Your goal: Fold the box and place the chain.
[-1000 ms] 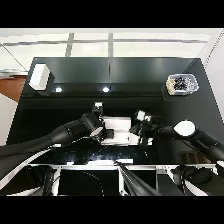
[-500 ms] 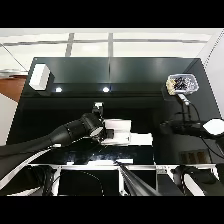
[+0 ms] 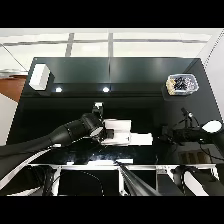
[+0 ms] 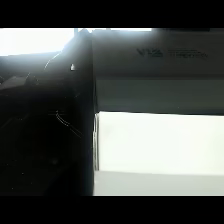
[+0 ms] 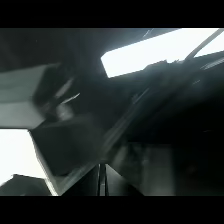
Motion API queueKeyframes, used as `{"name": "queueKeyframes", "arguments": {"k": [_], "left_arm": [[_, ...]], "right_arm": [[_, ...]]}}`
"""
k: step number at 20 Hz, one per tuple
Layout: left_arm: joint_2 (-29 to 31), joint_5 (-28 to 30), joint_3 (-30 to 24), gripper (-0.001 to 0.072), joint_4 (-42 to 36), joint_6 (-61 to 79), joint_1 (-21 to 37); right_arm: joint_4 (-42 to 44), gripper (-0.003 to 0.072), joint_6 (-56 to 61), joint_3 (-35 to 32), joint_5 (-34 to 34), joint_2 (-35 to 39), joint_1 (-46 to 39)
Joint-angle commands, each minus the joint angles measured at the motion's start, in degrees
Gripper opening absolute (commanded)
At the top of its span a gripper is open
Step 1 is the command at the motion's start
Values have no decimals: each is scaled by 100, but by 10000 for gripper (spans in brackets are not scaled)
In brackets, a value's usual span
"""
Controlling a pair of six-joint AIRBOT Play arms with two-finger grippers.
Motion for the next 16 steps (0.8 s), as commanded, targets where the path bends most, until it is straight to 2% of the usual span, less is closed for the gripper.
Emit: {"name": "queueKeyframes", "arguments": {"k": [1,5,8,12,13,14,15,16], "left_arm": [[-2,2,-2,30,2,0,2],[-2,2,-2,30,2,0,2],[-2,2,-2,30,2,0,2],[-2,2,-2,30,0,0,2],[-2,2,-2,30,2,0,2],[-2,2,-2,30,2,0,2],[-2,2,-2,30,2,0,2],[-2,2,-2,30,2,0,2]], "right_arm": [[671,47,-387,-28,146,-575,-24],[938,48,-632,-28,0,-964,597],[1517,48,-901,-13,-339,-1032,1117],[2006,52,-1237,48,-74,-1029,1204],[2138,112,-1364,48,59,-1029,1204],[2256,298,-1423,50,160,-1029,1204],[2347,523,-1453,50,240,-1029,1204],[2413,646,-1620,63,343,-1029,1204]]}}
